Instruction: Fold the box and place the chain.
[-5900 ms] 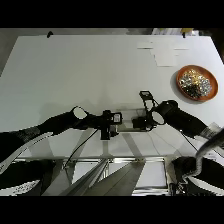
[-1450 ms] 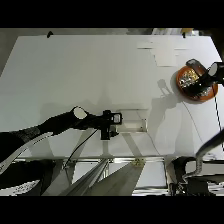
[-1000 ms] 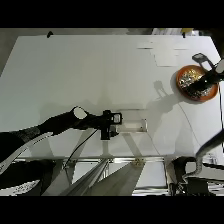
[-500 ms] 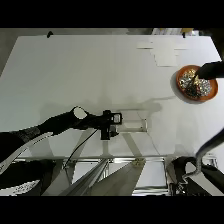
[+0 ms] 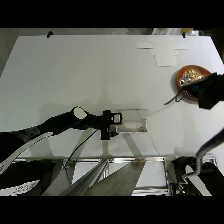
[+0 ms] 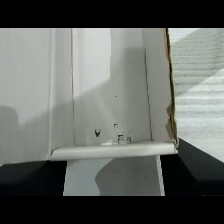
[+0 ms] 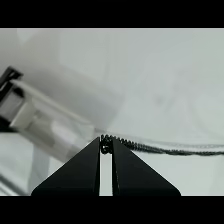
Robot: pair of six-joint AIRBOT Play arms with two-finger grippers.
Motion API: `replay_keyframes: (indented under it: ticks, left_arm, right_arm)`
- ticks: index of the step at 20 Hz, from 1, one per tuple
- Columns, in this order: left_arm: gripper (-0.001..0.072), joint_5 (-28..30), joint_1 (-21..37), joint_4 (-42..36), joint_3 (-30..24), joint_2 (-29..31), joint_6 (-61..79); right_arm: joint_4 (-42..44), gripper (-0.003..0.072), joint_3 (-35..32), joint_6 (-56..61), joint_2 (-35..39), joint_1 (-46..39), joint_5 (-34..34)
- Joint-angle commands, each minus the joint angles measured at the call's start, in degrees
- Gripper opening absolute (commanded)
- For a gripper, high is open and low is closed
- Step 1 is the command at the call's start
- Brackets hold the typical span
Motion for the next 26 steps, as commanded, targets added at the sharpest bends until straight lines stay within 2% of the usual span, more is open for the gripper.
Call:
replay_keyframes:
  ticks: [1,6,10,15,19,21,26]
  left_arm:
    - [0.021,0.0,0.0,0.0,0.0,0.0,0.0]
    - [0.021,0.0,0.0,0.0,0.0,0.0,0.0]
    - [0.021,0.0,0.0,0.0,0.0,0.0,0.0]
    - [0.021,0.0,0.0,0.0,0.0,0.1,0.0]
    - [0.021,0.0,0.0,0.0,0.0,0.0,0.0]
    - [0.021,0.0,0.0,0.0,0.0,0.1,0.0]
    - [0.021,0.0,0.0,0.0,0.0,0.1,0.0]
  right_arm:
    - [0.4,0.0013,0.0,3.4,4.6,4.8,4.9]
    - [0.4,0.0013,-1.0,5.1,5.8,16.7,3.7]
    - [1.5,0.0013,-9.2,5.1,5.8,22.4,-4.8]
    - [8.7,0.0011,-23.9,0.9,5.4,23.1,-20.8]
    - [13.6,0.0012,-31.9,-4.7,1.9,23.1,-25.3]
    - [13.6,0.0013,-33.9,-5.3,-0.7,23.1,-29.0]
    - [13.8,0.0015,-34.2,-5.7,-7.0,23.1,-29.1]
